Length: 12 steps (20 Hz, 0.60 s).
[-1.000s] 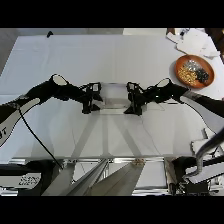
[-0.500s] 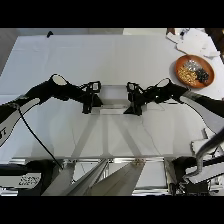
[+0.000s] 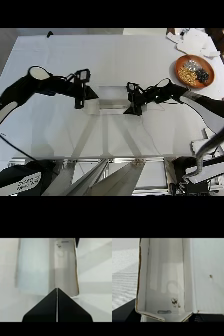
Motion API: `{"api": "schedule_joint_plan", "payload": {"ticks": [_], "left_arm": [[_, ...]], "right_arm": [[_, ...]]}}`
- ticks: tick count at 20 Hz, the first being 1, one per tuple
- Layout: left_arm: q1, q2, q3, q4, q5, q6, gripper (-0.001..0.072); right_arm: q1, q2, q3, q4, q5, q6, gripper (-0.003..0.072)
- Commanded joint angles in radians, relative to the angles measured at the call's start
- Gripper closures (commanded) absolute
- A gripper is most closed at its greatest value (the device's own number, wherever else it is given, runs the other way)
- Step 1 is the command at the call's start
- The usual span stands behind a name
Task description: Fold the box and place the chain.
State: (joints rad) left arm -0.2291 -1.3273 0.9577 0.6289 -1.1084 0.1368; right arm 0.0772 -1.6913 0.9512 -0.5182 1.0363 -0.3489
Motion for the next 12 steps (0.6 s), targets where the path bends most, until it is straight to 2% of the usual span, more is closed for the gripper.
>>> {"api": "schedule_joint_plan", "payload": {"ticks": [1, 3, 7, 10, 12], "left_arm": [[0.069, 0.114, 0.000, 0.030, -0.015, -0.194, 0.0702], [0.137, 0.134, 0.000, 0.086, -0.025, -0.385, 0.0702], [0.235, 0.114, -0.011, 0.284, -0.005, -0.825, 0.0702], [0.236, 0.088, -0.076, 0.361, 0.111, -0.954, 0.0702], [0.225, 0.066, -0.132, 0.352, 0.159, -0.993, 0.0700]], "right_arm": [[0.000, 0.000, 0.000, 0.000, -0.001, 0.000, 0.0230], [0.000, 0.000, 0.000, 0.000, -0.001, 0.000, 0.0230], [0.000, 0.000, 0.000, 0.000, 0.000, 0.000, 0.0230], [0.000, 0.000, 0.000, 0.000, 0.000, 0.000, 0.0230], [0.000, 0.000, 0.000, 0.000, 0.000, 0.000, 0.0230]]}}
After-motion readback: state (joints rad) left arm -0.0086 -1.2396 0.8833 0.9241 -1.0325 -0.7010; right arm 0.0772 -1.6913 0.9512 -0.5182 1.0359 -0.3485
